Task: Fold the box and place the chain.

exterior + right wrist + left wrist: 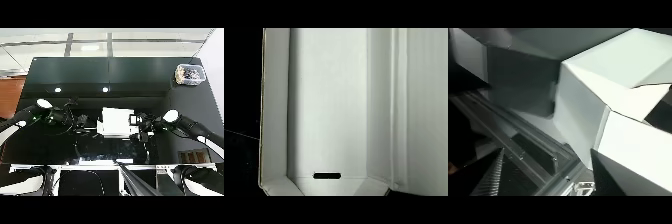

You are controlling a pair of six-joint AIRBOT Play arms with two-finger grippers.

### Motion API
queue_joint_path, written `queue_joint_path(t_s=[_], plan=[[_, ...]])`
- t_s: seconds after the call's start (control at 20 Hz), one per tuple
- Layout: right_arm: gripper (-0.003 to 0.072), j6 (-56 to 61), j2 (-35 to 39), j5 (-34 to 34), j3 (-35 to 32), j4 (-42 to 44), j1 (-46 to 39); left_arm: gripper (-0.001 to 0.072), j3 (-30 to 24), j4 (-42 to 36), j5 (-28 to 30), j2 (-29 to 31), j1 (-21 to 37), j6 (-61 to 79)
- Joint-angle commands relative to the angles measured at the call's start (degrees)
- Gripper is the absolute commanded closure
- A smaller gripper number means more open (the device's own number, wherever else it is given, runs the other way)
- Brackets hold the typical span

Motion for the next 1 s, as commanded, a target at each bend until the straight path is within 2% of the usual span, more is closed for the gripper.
queue_joint_path(t_s=[0.0, 0.15, 0.4, 0.6, 0.8, 0.95], plan=[[0.0422, 0.0, 0.0, 0.0, 0.0, 0.0, 0.0, 0.008, 1.9, -0.1, -3.1, -0.1, 0.3, 0.3], [0.0421, 0.0, 0.0, 0.0, 0.0, 0.0, 0.0, 0.0079, 2.9, -0.2, -5.0, -0.1, -0.2, 0.8], [0.0421, 0.0, 0.0, 0.0, 0.0, 0.0, 0.0, 0.0063, 5.8, 0.6, -1.7, -0.1, -4.8, 0.1], [0.0421, 0.0, 0.0, 0.0, 0.0, 0.0, 0.0, 0.0063, 9.9, 10.5, 4.2, -0.1, -11.0, -9.9], [0.0421, 0.0, 0.0, 0.0, 0.0, 0.0, 0.0, 0.0063, 11.7, 10.8, 6.3, -0.1, -14.8, -13.7], [0.0421, 0.0, 0.0, 0.0, 0.0, 0.0, 0.0, 0.0063, 12.0, 11.0, 6.0, -0.1, -15.0, -14.7]])
